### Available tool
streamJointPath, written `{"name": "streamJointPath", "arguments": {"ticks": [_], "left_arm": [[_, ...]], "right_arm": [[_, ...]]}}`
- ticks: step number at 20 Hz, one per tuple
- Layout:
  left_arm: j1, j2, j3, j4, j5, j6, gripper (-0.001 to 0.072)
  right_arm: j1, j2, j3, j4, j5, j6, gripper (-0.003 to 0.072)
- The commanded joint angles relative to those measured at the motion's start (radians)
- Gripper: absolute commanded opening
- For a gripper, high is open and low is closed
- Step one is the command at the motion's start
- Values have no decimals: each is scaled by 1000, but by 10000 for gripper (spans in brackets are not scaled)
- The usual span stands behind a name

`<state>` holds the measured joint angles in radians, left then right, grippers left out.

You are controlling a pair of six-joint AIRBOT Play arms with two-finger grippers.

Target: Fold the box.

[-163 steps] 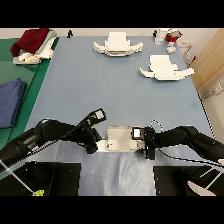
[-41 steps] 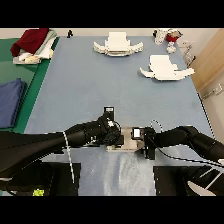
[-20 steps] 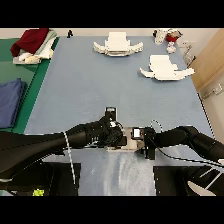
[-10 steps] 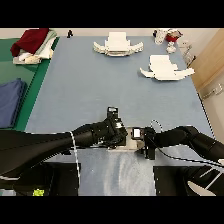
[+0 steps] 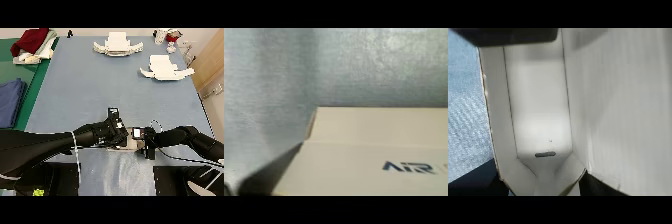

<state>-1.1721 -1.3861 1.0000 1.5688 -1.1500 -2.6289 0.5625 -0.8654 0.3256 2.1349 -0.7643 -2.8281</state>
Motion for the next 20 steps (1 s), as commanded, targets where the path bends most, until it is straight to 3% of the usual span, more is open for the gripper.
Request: {"name": "streamJointPath", "arguments": {"ticks": [1,8,15,16,17,20], "left_arm": [[0,1,1,3,-11,-8,494],[0,32,18,-1,-46,23,496],[1,275,73,2,-244,103,494],[1,305,73,3,-272,106,384],[1,329,73,3,-280,142,42],[2,354,73,27,-227,266,14]], "right_arm": [[0,-1,0,0,0,0,518],[0,-1,0,0,0,0,518],[0,-1,0,0,0,0,518],[0,-1,0,0,0,0,518],[0,-1,0,0,0,0,518],[0,-1,0,0,0,0,518]]}}
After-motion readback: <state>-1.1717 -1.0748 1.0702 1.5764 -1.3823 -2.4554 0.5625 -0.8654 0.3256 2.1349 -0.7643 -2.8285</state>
